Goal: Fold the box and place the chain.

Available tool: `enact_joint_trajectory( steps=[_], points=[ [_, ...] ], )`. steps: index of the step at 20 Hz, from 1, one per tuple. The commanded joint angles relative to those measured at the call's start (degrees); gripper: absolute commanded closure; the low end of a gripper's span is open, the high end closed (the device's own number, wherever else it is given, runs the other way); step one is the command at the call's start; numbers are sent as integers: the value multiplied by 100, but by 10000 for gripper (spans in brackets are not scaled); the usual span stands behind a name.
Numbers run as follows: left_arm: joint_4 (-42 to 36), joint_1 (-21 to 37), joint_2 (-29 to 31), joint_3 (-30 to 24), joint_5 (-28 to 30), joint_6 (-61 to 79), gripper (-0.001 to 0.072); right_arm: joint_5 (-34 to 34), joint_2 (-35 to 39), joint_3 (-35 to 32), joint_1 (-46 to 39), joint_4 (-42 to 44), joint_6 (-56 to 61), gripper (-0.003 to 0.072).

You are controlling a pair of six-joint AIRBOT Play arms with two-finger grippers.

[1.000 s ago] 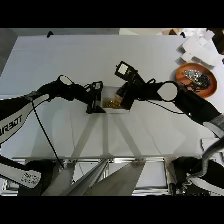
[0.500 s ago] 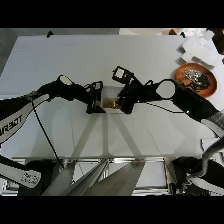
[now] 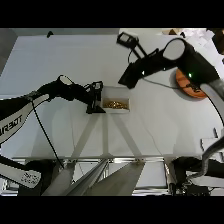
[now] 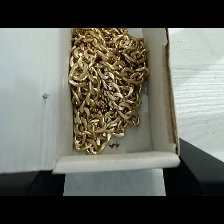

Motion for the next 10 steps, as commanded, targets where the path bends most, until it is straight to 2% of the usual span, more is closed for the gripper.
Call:
enact_joint_trajectory(
  steps=[1, 3, 6, 10],
  points=[
    [2, 2, 4, 2, 2, 0, 499, 131, -765, 520, -334, -7, 761, 347],
    [2, 2, 4, 2, 0, 0, 499, 581, -1154, 520, -339, 52, 761, 347],
    [2, 2, 4, 4, 0, 0, 499, 1204, -1554, 518, -323, 813, 638, 346],
    [2, 2, 4, 2, 2, 0, 499, 1482, -1550, 514, -229, 1147, 166, 346]
  ],
)
